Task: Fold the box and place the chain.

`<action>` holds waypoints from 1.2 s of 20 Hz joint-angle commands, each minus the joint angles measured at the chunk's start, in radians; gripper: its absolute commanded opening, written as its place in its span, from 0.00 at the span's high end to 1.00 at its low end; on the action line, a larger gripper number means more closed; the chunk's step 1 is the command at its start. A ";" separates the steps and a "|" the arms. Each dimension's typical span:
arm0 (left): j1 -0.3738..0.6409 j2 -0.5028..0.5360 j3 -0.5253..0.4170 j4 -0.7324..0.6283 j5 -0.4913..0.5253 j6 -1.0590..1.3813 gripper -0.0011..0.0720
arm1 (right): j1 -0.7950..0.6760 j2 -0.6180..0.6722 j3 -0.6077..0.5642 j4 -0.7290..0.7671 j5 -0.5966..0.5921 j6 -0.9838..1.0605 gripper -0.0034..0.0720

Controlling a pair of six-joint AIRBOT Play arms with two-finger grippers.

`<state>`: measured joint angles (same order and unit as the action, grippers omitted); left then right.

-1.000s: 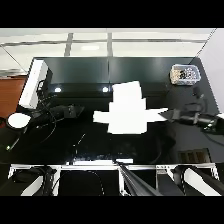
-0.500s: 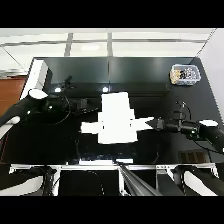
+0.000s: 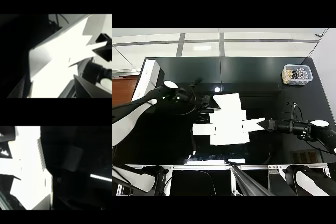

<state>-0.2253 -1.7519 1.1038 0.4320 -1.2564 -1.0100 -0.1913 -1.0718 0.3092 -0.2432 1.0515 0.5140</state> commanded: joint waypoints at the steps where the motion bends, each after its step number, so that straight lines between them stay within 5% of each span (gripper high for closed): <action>1: -0.034 -0.106 0.132 -0.006 -0.269 0.169 0.04 | 0.000 0.000 -0.001 -0.005 0.001 0.000 0.94; 3: -0.069 -0.115 0.192 0.134 -0.296 0.177 0.05 | 0.000 0.000 -0.001 -0.008 0.001 0.000 0.94; 5: -0.088 -0.115 0.240 0.238 -0.323 0.217 0.28 | 0.000 0.000 -0.001 -0.032 -0.002 0.000 0.94; 9: -0.088 -0.119 0.249 0.240 -0.370 0.252 0.61 | 0.000 0.000 -0.001 -0.065 -0.011 0.000 0.94; 13: -0.102 -0.137 0.249 0.233 -0.370 0.250 0.62 | 0.000 0.000 -0.001 -0.064 -0.035 0.000 0.94; 17: -0.126 -0.150 0.251 0.239 -0.301 0.242 0.95 | 0.000 0.000 -0.001 -0.064 -0.040 0.000 0.94; 18: -0.126 -0.150 0.256 0.237 -0.289 0.236 0.95 | 0.000 0.000 -0.001 -0.064 -0.041 0.001 0.72; 19: -0.124 -0.150 0.266 0.238 -0.292 0.224 0.95 | 0.000 0.000 0.000 -0.064 -0.041 0.001 0.35; 20: -0.123 -0.148 0.277 0.241 -0.305 0.213 0.95 | 0.000 0.000 0.006 -0.065 -0.034 0.001 0.09; 24: -0.123 -0.066 0.282 0.303 -0.343 0.177 0.96 | -0.008 0.001 0.166 -0.262 0.119 0.037 0.10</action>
<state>-0.3462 -1.8656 1.3842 0.6964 -1.5799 -0.8051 -0.1955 -1.0714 0.3836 -0.3756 1.0695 0.5190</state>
